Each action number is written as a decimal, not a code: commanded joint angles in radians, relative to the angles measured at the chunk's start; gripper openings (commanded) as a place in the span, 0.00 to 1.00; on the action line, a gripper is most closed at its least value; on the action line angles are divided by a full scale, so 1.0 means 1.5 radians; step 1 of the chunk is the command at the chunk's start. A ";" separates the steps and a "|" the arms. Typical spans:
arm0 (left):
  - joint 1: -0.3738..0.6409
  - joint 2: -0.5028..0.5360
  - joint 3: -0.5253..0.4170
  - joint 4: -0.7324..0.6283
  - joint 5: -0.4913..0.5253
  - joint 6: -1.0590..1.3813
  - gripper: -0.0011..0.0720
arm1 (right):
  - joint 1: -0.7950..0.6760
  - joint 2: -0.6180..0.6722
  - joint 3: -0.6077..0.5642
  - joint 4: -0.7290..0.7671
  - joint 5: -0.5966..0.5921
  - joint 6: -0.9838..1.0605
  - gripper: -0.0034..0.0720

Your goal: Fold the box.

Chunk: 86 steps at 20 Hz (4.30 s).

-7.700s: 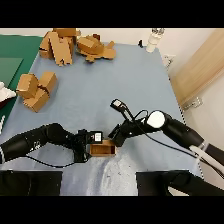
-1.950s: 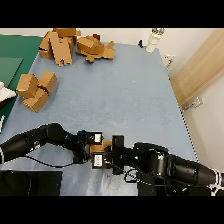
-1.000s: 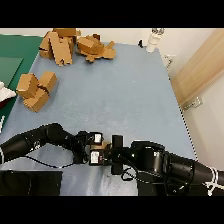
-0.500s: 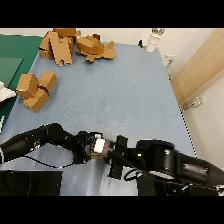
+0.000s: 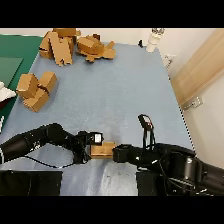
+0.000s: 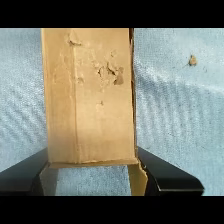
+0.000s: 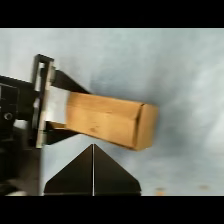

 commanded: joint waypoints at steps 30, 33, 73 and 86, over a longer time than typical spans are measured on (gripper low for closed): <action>0.001 0.001 0.015 -0.010 0.026 -0.172 0.71 | -0.116 0.155 -0.124 -0.058 -0.020 0.143 0.04; 0.002 0.001 0.067 0.073 0.022 -0.307 0.71 | -0.179 0.300 -0.124 -0.118 0.082 0.143 0.04; 0.543 -0.144 0.621 0.381 -0.290 -0.798 0.97 | -0.249 0.388 -0.120 -0.202 0.186 0.050 0.05; 0.233 -0.219 0.592 0.254 -0.306 -0.853 0.03 | -0.380 -0.243 0.162 -0.214 -0.025 -0.189 0.05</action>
